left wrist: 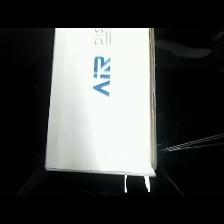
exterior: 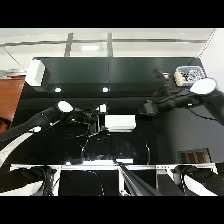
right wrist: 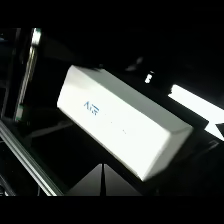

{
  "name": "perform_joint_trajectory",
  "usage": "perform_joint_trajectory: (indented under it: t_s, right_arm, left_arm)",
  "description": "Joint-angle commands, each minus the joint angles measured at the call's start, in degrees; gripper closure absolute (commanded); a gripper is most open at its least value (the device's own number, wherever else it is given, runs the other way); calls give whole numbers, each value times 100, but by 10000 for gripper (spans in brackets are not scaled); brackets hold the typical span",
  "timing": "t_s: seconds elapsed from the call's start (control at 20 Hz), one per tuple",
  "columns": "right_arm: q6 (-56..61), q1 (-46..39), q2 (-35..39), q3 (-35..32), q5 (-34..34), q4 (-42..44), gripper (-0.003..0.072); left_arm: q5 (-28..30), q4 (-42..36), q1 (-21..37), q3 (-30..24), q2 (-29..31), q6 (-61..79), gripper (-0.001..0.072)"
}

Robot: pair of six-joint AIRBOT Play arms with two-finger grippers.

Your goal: Fold the box and place the chain.

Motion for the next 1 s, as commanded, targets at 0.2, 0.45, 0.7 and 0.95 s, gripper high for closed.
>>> perform_joint_trajectory:
  t_s: [0.2, 0.45, 0.7, 0.95]
  right_arm:
    - [188, -1711, 1202, 50, 1043, -1526, 672]
    - [184, -2020, 1204, 50, 586, -1521, 672]
    - [140, -2020, 1204, 50, 437, -1526, 672]
    - [-35, -2020, 1204, 50, 433, -1526, 672]
  left_arm:
    - [-1185, 1209, 2, 745, 459, -1720, -5]
    - [-1172, 1150, -476, 1823, -22, -2922, -4]
    - [-1200, 1333, -979, 2889, -1102, -3622, -3]
    - [-1816, 1679, -1008, 3296, -1624, -4260, -3]
